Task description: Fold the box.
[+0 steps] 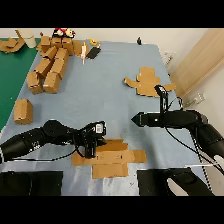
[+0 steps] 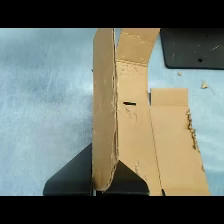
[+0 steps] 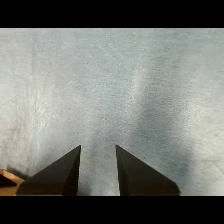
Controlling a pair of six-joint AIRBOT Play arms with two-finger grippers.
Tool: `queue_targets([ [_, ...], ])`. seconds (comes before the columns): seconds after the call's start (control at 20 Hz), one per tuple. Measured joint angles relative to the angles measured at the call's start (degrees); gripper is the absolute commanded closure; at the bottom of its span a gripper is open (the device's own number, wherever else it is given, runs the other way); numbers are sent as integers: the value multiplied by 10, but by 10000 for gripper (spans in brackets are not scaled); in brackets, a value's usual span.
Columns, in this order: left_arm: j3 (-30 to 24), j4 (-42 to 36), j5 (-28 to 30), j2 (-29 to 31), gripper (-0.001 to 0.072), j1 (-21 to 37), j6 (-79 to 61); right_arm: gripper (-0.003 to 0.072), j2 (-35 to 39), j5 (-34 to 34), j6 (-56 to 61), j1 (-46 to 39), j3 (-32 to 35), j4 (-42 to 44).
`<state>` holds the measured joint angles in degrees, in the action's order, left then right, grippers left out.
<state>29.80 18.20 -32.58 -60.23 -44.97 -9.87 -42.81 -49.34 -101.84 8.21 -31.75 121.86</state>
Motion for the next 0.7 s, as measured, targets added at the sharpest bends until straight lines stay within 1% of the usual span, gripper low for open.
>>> queue_targets([
  [0.1,-10,-1,13,1,698,-1,-8,334,0,0,0,0,0,0],
  [0.4,-36,-22,25,2,697,-1,-30,334,0,9,0,0,0,0],
  [0.7,-40,-43,-3,3,697,-1,-35,333,0,13,0,0,0,0],
])
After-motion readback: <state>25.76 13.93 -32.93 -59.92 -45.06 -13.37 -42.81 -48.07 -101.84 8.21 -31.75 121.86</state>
